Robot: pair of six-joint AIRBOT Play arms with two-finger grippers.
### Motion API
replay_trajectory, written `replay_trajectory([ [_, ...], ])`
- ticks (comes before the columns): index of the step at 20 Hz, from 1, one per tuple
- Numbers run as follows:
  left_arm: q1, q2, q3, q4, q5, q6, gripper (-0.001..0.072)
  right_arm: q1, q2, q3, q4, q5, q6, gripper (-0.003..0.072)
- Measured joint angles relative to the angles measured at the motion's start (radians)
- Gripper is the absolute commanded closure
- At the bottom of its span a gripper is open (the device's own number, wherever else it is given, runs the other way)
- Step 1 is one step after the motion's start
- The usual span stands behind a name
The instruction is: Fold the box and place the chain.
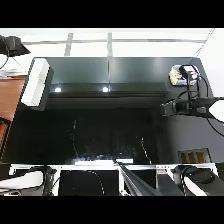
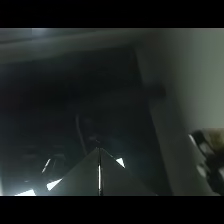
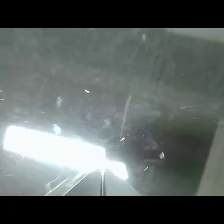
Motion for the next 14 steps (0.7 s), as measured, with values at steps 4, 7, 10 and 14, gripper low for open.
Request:
replay_trajectory([
  [4, -0.154, 0.26, -0.35, 0.068, 0.229, -0.003, 0.0684, 0.005, 0.059, -0.078, -0.067, -0.133, -0.04, 0.0673],
  [7, -0.218, 0.419, -0.65, 0.124, 0.408, 0.0, 0.0683, 0.005, 0.073, -0.174, -0.143, -0.319, -0.049, 0.0672],
  [10, -0.243, 0.523, -0.872, 0.145, 0.517, -0.004, 0.0683, 0.005, 0.079, -0.218, -0.182, -0.396, -0.053, 0.0672],
  [14, -0.254, 0.568, -1.006, 0.153, 0.576, -0.007, 0.0683, 0.005, 0.081, -0.238, -0.202, -0.434, -0.054, 0.0672],
])
